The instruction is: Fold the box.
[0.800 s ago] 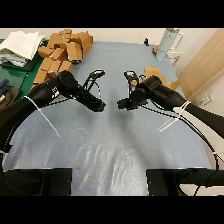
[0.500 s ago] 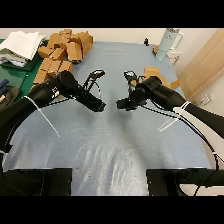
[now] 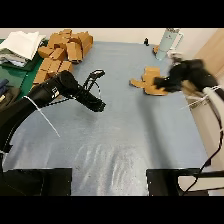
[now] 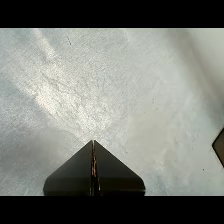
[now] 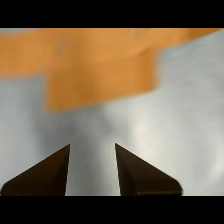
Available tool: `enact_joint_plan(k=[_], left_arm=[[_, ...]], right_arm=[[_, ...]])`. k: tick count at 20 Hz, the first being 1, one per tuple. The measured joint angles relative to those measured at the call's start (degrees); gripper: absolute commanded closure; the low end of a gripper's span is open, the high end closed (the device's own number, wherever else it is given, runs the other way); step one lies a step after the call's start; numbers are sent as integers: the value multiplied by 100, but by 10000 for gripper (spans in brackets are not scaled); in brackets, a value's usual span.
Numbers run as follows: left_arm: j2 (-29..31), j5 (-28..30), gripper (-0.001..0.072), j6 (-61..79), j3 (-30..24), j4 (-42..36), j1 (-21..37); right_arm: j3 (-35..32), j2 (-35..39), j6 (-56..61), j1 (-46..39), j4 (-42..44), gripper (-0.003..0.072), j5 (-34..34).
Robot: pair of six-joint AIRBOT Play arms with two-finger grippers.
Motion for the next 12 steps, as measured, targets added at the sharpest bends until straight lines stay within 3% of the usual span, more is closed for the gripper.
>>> enact_joint_plan(k=[5,12], left_arm=[[0,0,697,0,0,0,0],[0,2,697,0,0,0,0]], right_arm=[[1178,-1182,-1506,-1864,1193,236,243],[2319,-2437,-2881,-2328,2264,237,136]])
